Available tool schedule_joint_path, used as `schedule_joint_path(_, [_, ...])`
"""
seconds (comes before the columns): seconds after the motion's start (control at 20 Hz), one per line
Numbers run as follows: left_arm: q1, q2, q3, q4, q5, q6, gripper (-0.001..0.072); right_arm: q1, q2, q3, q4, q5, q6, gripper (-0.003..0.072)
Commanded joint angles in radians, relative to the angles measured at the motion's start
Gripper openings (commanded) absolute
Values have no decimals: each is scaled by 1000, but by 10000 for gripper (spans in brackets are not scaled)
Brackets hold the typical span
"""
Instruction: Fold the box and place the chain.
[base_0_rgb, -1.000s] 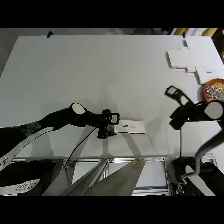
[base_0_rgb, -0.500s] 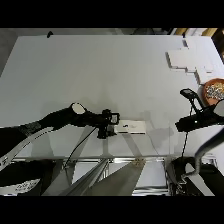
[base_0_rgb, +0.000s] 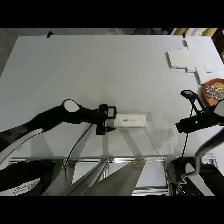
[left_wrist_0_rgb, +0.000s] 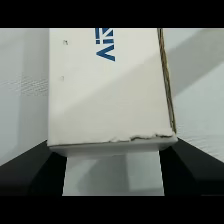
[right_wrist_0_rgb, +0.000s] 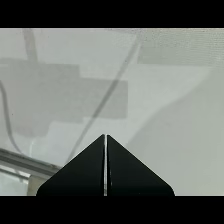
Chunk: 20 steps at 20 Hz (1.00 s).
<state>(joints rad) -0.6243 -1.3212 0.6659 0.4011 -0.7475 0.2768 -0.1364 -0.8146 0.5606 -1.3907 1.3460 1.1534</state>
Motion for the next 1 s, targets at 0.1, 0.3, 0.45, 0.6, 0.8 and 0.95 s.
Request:
schedule_joint_path(0.1, [189,294,1,316,67,-559,313,-1,-1,0,0,2,2,20])
schedule_joint_path(0.3, [437,465,1,572,115,-970,312,-1,-1,0,0,2,2,20])
schedule_joint_path(0.45, [643,503,1,676,154,-1284,312,-1,-1,0,0,2,2,20])
schedule_joint_path(0.6, [816,481,1,850,94,-1532,312,-1,-1,0,0,2,2,20])
schedule_joint_path(0.8, [960,410,1,1056,-15,-1695,314,-1,0,0,0,2,2,20])
schedule_joint_path(0.95, [1006,358,0,1053,-75,-1736,335,-1,0,0,0,2,2,20])
